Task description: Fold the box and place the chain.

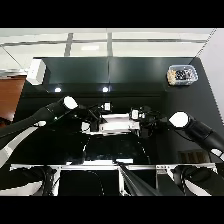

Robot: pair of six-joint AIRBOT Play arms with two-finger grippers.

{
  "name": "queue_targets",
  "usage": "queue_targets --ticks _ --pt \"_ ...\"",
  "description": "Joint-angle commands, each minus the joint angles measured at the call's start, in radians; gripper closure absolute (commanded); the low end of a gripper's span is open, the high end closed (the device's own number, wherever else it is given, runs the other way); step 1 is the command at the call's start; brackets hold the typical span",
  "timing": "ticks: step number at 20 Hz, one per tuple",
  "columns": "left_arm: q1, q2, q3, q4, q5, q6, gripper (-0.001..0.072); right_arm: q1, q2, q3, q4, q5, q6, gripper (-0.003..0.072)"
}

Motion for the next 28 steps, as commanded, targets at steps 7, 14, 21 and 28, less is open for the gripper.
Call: queue_targets --ticks 7,14,21,28 --pt "0.000 0.000 0.000 0.000 -0.007 0.000 0.0685 -0.051 -0.114 0.000 0.219 0.072 -0.348 -0.0022" --pt "0.000 0.000 0.012 -0.003 -0.031 -0.004 0.0685 -0.051 -0.206 0.000 0.198 0.063 -0.348 -0.0021" --pt "-0.001 0.000 0.013 -0.003 -0.021 -0.002 0.0685 -0.072 -0.212 0.000 0.199 0.072 -0.340 -0.0021" --pt "0.000 0.000 0.013 0.000 -0.019 -0.002 0.0685 -0.075 -0.215 0.000 0.197 0.074 -0.333 -0.0021"
